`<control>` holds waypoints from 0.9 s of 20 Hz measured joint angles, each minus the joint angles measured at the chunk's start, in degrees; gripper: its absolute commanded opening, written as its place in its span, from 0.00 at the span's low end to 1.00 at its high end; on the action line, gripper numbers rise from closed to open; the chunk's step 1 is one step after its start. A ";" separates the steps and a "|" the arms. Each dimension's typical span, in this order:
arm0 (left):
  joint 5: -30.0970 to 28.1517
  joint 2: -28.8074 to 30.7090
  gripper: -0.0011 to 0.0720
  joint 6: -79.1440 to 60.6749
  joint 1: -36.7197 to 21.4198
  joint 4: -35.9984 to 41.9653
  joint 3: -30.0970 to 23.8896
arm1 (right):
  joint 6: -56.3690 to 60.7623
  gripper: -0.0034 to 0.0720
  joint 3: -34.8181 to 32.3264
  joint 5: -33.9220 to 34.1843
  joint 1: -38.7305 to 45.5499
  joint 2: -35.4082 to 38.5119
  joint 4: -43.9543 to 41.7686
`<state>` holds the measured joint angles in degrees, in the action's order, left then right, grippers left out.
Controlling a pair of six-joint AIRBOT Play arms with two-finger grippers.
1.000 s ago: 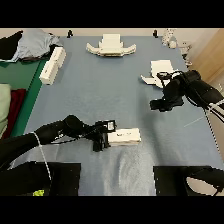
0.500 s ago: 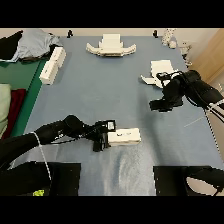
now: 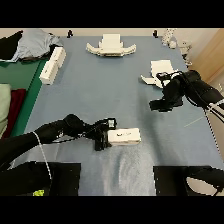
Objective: Fold the box.
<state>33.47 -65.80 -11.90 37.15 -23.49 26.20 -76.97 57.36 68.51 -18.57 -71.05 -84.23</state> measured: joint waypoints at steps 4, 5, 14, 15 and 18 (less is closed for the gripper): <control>0.00 0.00 0.58 -0.04 0.61 0.44 0.13 | 0.00 0.05 0.00 0.00 0.00 0.02 -0.02; 0.02 0.00 0.58 -0.04 0.94 0.44 0.17 | 0.00 0.05 0.00 0.02 0.00 0.00 -0.02; -0.83 0.11 0.58 0.17 2.01 0.33 0.17 | 0.00 0.05 0.00 0.02 0.00 0.00 -0.02; -1.73 0.35 0.58 1.27 2.01 0.28 0.17 | 0.00 0.05 0.00 0.02 0.00 0.00 -0.02; -7.67 2.10 0.58 7.69 -0.11 0.26 0.17 | 0.00 0.05 0.00 0.02 0.00 0.00 -0.02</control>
<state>25.80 -63.70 -4.21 37.04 -23.22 26.37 -76.97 57.36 68.53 -18.57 -71.05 -84.25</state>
